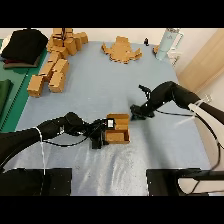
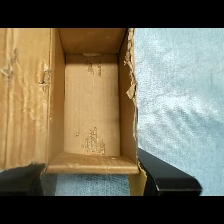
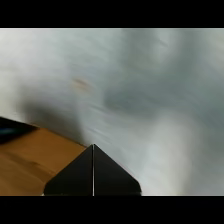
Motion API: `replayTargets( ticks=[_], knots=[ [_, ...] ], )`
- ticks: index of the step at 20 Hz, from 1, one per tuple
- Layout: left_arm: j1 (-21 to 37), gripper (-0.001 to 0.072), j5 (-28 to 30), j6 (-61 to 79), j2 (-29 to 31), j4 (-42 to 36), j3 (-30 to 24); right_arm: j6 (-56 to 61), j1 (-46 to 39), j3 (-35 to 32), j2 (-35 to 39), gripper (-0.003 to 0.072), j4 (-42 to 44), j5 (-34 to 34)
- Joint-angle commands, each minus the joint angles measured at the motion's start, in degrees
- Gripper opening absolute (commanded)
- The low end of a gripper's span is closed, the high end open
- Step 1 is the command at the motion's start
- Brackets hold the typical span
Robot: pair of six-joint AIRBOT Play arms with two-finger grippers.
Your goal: Fold the box.
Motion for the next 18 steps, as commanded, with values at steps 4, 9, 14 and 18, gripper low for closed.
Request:
replayTargets(
  ticks=[4,9,14,18],
  knots=[
    [0.0,0.0450,0.0,0.0,0.0,0.0,0.1,-30.2,-2.5,3.3,-7.8,0.0005,21.7,-11.2],
    [0.0,0.0449,0.0,0.0,0.0,0.0,0.0,-36.2,4.5,-7.3,1.2,0.0005,19.1,-7.2],
    [0.0,0.0449,0.0,0.0,0.0,0.0,0.1,-35.8,14.5,-17.6,16.7,0.0006,7.1,9.5],
    [0.0,0.0449,0.0,0.0,0.0,0.0,0.1,-36.3,21.1,-23.3,26.7,0.0006,-0.2,22.5]
  ],
)
